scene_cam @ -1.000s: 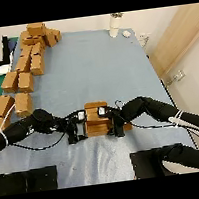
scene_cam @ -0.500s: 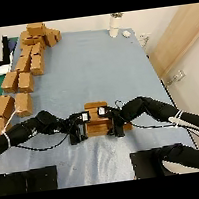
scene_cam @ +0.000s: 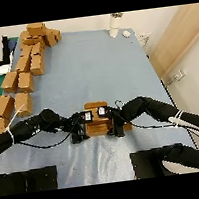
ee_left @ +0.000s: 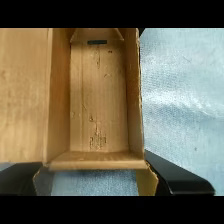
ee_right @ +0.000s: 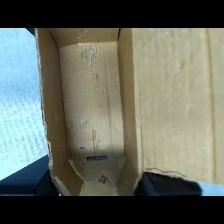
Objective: Fold the box.
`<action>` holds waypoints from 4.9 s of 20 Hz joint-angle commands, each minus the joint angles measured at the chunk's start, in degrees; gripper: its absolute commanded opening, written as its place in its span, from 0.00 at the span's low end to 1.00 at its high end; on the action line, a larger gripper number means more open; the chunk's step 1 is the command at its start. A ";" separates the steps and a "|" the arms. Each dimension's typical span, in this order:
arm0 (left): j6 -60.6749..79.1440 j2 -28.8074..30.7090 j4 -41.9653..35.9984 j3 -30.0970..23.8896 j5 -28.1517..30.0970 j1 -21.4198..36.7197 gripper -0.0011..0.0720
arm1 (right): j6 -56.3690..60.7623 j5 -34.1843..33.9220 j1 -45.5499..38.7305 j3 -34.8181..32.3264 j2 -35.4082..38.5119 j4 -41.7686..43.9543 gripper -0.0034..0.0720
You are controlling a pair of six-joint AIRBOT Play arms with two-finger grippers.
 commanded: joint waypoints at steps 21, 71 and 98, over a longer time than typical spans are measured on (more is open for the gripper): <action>-0.79 -1.25 0.04 1.55 -2.05 0.07 0.59 | 0.02 0.02 -0.02 -0.02 -0.02 0.00 0.81; -1.95 -1.05 0.07 1.79 -1.53 0.07 0.59 | 84.21 -17.29 -2.38 0.09 26.08 5.27 1.00; -10.60 -0.46 5.64 0.28 6.36 -5.33 0.59 | 83.95 2.54 -2.40 0.61 19.02 5.68 0.05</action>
